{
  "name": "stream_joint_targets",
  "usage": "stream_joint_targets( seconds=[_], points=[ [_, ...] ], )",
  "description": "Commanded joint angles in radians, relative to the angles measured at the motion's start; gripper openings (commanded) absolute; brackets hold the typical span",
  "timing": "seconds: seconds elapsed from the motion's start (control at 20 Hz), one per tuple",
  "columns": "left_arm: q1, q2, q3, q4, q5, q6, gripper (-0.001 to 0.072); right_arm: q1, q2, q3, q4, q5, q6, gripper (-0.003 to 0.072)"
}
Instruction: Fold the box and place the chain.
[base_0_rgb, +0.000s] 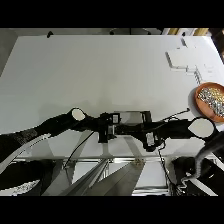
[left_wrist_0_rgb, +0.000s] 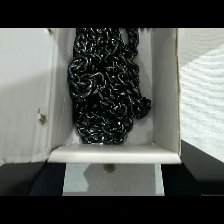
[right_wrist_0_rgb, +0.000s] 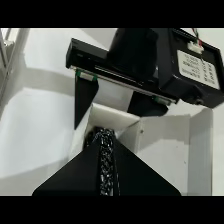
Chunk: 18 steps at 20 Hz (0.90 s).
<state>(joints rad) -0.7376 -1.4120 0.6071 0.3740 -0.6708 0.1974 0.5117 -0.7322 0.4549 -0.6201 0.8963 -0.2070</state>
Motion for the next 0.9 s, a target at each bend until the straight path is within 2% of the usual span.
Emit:
stream_joint_targets(
  seconds=[0.0,0.1,0.35,0.6,0.85],
  points=[
    [0.0,0.0,0.001,0.0,0.0,0.0,0.0173,0.035,-0.05,0.0,-0.015,-0.061,0.0,0.0013],
    [0.0,0.0,0.001,0.0,0.0,0.0,0.0173,0.035,-0.055,0.0,-0.076,-0.076,0.001,0.0026],
    [0.0,0.0,0.001,0.0,0.0,0.0,0.0173,-0.01,-0.053,0.0,-0.241,-0.06,0.145,0.0201],
    [0.0,0.0,0.001,0.0,0.0,0.0,0.0173,-0.176,0.01,0.0,-0.358,0.093,0.177,0.0203],
    [0.0,0.0,0.001,0.0,0.0,0.0,0.0173,-0.384,0.055,0.0,-0.415,0.079,0.156,0.0203]
  ],
)
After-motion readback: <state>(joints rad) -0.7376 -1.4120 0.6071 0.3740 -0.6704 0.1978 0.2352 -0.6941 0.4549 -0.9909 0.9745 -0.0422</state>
